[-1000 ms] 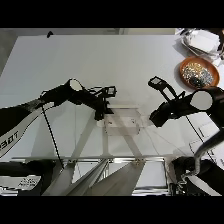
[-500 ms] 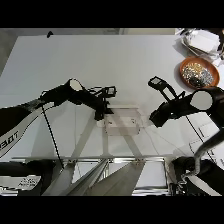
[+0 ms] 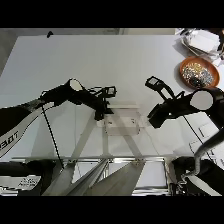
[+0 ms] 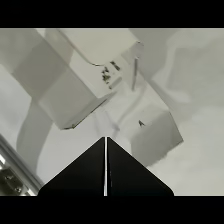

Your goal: Fold the box and place the chain.

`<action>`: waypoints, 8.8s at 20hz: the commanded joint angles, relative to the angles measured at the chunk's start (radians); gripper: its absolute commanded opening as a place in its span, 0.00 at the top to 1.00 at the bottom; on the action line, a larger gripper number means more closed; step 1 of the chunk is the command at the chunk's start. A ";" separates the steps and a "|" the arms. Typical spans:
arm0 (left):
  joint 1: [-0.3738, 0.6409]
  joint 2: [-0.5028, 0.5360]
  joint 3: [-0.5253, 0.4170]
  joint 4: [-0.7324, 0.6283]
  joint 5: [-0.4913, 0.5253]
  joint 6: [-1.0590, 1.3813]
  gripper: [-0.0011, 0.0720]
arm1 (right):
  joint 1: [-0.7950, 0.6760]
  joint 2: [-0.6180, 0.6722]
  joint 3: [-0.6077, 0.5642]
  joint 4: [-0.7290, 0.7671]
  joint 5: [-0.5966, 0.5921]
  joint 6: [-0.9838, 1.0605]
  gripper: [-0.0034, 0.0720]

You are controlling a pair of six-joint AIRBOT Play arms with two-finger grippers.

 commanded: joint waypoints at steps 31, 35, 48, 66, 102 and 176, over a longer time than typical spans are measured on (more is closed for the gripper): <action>0.000 -0.001 0.000 0.000 0.000 0.000 0.97 | 0.307 -0.021 -0.307 -0.218 -0.619 -0.147 0.02; 0.000 -0.001 0.000 0.000 0.000 0.000 0.97 | 0.272 -0.021 -0.276 -0.212 -0.621 -0.216 0.02; 0.000 -0.001 0.000 0.000 0.000 0.000 0.97 | 0.155 -0.023 -0.276 -0.053 -0.600 -0.501 0.02; 0.000 -0.001 0.000 0.000 0.000 0.000 0.97 | -0.008 -0.142 -0.275 0.453 -0.484 -1.062 0.03; 0.000 -0.001 0.000 0.000 0.000 0.000 0.97 | -0.014 -0.323 -0.274 0.573 -0.479 -1.304 0.43; 0.033 0.388 -0.030 0.134 -0.307 -0.203 0.98 | -0.014 -0.323 -0.274 0.571 -0.492 -1.295 0.56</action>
